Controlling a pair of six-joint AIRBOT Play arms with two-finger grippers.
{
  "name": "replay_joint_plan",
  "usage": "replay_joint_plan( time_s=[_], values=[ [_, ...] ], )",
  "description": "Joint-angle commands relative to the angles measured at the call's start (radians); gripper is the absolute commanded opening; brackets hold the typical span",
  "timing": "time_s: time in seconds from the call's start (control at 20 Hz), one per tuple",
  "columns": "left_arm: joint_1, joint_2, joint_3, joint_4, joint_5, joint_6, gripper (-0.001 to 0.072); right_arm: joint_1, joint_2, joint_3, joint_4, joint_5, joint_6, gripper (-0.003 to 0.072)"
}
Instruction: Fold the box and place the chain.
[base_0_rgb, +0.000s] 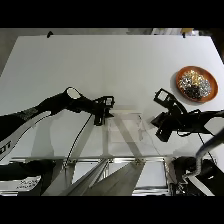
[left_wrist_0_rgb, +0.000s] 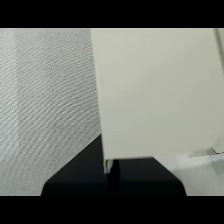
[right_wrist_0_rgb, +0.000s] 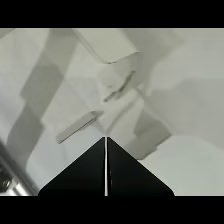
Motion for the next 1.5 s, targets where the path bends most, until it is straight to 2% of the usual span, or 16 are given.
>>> replay_joint_plan(
  time_s=[0.0,0.1,0.3,0.4,0.55,0.65,0.8,0.85,1.0,1.25,1.45],
  values=[
    [0.0,0.0,0.0,0.0,-0.001,0.0,0.001,0.001,-0.029,-0.024,0.11,0.119,-0.248,0.0023],
    [0.0,0.0,0.0,0.0,-0.001,0.0,0.001,0.002,-0.064,-0.037,0.113,0.15,-0.328,0.0023],
    [0.0,0.0,0.0,0.0,-0.001,0.0,0.001,0.075,-0.099,-0.053,0.086,0.141,-0.418,0.0023],
    [0.0,0.0,0.0,0.0,-0.001,0.0,0.001,0.112,-0.083,-0.105,0.04,0.026,-0.454,0.0039],
    [0.0,0.0,0.0,0.0,-0.001,0.0,0.001,0.185,-0.036,-0.22,0.025,-0.257,-0.454,0.0608],
    [0.0,0.0,0.0,0.0,-0.001,0.0,0.001,0.247,-0.004,-0.278,-0.002,-0.362,-0.454,0.0623],
    [0.0,0.0,0.0,0.0,-0.001,0.0,0.001,0.338,0.002,-0.328,-0.054,-0.421,-0.454,0.0625],
    [0.0,0.0,0.0,0.0,-0.001,0.0,0.001,0.368,0.002,-0.343,-0.066,-0.457,-0.454,0.0654],
    [0.0,0.0,0.0,0.0,-0.001,0.0,0.001,0.423,-0.019,-0.378,-0.07,-0.558,-0.454,0.0658],
    [0.0,0.0,0.0,0.0,-0.001,0.0,0.001,0.426,-0.085,-0.379,-0.12,-0.664,-0.454,0.0656],
    [0.0,0.0,0.0,0.0,-0.001,0.0,0.001,0.336,-0.085,-0.317,-0.128,-0.654,-0.454,0.0656]
  ],
)
